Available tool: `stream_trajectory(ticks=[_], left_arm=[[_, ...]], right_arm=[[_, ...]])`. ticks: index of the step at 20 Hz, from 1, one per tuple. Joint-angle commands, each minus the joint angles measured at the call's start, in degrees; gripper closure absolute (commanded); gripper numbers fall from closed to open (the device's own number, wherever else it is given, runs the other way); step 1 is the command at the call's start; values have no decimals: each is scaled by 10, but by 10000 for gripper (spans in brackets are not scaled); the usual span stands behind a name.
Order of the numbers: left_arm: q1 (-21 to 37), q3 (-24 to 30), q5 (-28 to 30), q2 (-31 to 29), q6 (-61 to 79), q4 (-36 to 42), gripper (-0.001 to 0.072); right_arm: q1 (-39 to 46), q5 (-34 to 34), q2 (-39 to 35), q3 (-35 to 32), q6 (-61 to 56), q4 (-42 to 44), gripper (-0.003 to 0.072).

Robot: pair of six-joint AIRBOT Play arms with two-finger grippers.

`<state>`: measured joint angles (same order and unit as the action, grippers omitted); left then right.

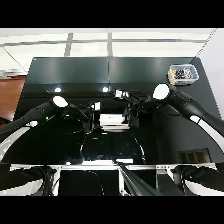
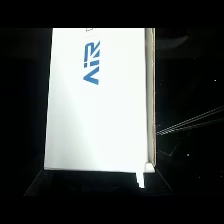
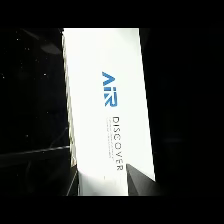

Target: Fold the box and place the chain.

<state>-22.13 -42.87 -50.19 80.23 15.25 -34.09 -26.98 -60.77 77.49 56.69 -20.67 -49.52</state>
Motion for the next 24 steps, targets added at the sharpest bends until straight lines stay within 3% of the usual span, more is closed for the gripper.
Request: stream_trajectory(ticks=[1, 9, 14, 15, 16, 18, 21, 24], left_arm=[[0, 0, 0, 0, 0, 1, 326], [0, 0, 0, 0, 0, 1, 326], [0, 0, 0, 0, -1, 1, 326], [0, 0, 0, 0, -1, 1, 326], [0, 0, 0, 0, -1, 1, 326], [0, 0, 0, 0, -1, 1, 326], [0, 0, 0, 0, -1, 1, 326], [0, 0, 0, 0, -1, 1, 326]], right_arm=[[-1, -2, 0, 0, -1, -22, 273], [-2, -10, -7, 0, -17, -13, 263], [31, -49, -58, 0, -203, 32, 268], [44, -68, -58, -2, -271, 35, 497], [57, -77, -58, -12, -340, 46, 663], [79, -66, -58, -57, -368, 145, 670], [88, 9, -57, -123, -343, 304, 670], [87, 42, -34, -138, -344, 324, 670]])
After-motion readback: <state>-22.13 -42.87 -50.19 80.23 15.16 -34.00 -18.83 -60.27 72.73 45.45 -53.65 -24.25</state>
